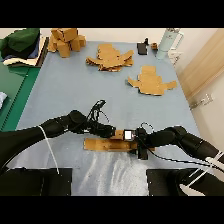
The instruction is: Fold the box.
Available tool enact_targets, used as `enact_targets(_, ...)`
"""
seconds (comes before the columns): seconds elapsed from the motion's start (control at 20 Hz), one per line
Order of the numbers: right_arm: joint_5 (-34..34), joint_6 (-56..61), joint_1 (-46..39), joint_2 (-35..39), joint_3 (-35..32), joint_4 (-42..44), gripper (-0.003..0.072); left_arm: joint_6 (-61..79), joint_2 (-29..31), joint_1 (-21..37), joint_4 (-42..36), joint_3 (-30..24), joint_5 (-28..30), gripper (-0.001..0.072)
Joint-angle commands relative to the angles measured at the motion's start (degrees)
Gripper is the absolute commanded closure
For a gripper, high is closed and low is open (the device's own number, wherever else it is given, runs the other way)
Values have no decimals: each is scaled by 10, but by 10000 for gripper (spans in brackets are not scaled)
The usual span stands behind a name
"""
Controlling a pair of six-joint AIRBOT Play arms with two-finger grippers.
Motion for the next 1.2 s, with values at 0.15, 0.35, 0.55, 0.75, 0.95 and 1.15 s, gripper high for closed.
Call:
enact_targets(0.15, 0, 0, 0, 0, 0, 0, 148, -53, -14, 28, 41, 31, -55, 697)
enact_targets(0.35, 0, 0, 0, 0, 0, 0, 148, -46, 22, 95, 41, 60, -102, 697)
enact_targets(0.55, 0, 0, 0, 0, 0, 0, 148, 30, 87, 147, 72, 63, -144, 697)
enact_targets(0.75, 0, 0, 0, 0, 0, 0, 148, 136, 121, 156, 133, 56, -231, 698)
enact_targets(0.95, 0, 0, 0, 0, 0, 0, 148, 279, 166, 156, 126, 23, -274, 699)
enact_targets(1.15, 0, 0, 0, 0, 0, 0, 148, 354, 247, 147, 162, -30, -231, 700)
